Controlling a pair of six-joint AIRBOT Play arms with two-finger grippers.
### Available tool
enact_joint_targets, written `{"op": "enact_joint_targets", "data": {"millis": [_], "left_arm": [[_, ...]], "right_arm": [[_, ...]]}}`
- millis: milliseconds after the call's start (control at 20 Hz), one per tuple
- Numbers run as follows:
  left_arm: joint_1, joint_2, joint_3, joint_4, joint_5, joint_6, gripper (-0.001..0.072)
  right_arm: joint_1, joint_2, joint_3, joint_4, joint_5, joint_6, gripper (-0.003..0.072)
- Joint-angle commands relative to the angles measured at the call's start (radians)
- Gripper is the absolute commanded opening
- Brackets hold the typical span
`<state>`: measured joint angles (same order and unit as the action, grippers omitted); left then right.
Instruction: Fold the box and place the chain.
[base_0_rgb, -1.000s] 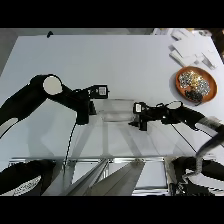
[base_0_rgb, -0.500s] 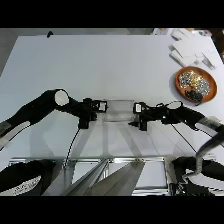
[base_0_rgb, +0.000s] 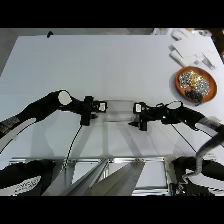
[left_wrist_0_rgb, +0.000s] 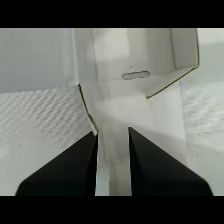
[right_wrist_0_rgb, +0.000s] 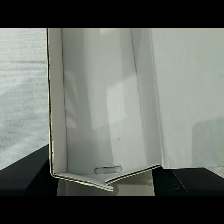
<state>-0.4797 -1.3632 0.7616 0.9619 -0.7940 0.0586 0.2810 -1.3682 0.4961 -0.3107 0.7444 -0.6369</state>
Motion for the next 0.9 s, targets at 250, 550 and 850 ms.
{"op": "enact_joint_targets", "data": {"millis": [250,550,850], "left_arm": [[-0.015,-0.005,-0.001,-0.092,-0.001,0.056,0.0271],[-0.05,-0.024,-0.001,-0.093,-0.07,0.049,0.025],[-0.052,-0.026,-0.001,-0.102,-0.016,0.045,0.007]], "right_arm": [[0.0,0.001,0.0,0.0,0.0,0.0,0.0379],[0.0,0.001,0.0,0.0,0.0,0.0,0.0379],[0.0,0.001,0.0,0.0,0.0,0.0,0.0379]]}}
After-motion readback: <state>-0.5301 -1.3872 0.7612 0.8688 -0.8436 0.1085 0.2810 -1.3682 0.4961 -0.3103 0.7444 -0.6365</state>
